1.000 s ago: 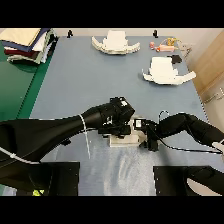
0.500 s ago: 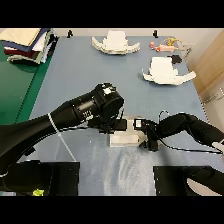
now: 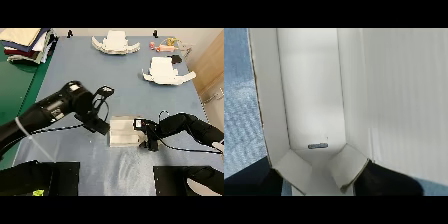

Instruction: Fold the box.

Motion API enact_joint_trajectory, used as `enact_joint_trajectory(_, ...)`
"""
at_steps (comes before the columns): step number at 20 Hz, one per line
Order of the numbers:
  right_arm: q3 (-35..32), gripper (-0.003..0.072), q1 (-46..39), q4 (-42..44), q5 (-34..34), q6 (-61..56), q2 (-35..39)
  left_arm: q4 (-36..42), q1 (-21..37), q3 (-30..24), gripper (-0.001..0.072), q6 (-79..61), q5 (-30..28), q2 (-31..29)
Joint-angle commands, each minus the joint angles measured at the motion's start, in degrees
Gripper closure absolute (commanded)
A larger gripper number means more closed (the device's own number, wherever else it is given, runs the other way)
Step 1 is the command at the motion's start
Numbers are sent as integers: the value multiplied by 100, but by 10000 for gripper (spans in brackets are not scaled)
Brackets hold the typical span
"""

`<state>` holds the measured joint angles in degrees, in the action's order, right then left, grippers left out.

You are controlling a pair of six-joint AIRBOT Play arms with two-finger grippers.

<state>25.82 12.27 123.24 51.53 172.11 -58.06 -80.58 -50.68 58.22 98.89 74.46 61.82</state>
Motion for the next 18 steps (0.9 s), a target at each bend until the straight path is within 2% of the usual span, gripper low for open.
enact_joint_trajectory(1,4,143,-2,2,-2,0,4,1237,953,-1154,695,-2723,-1099,-896)
enact_joint_trajectory(3,4,143,-2,0,-2,-2,4,2050,1331,-1672,693,-4389,-1316,-1281)
enact_joint_trajectory(5,4,143,-2,2,-2,-2,4,2271,1392,-1921,689,-5394,-1388,-1410)
enact_joint_trajectory(6,4,143,-2,2,-2,0,4,2273,1388,-2009,516,-5764,-1405,-1399)
enact_joint_trajectory(7,4,143,-2,0,-2,0,4,2275,1403,-2120,111,-6105,-1510,-1392)
enact_joint_trajectory(8,4,143,-2,0,-2,-2,4,2291,1436,-2284,6,-6437,-1779,-1394)
enact_joint_trajectory(12,4,143,-2,0,-2,-2,4,2688,1495,-2844,6,-7652,-2514,-1386)
enact_joint_trajectory(16,4,143,-2,0,-2,-2,2,4186,1493,-3200,6,-9453,-3121,-1093)
enact_joint_trajectory(18,4,143,-2,0,-2,-2,4,4592,1475,-3195,6,-9949,-3222,-820)
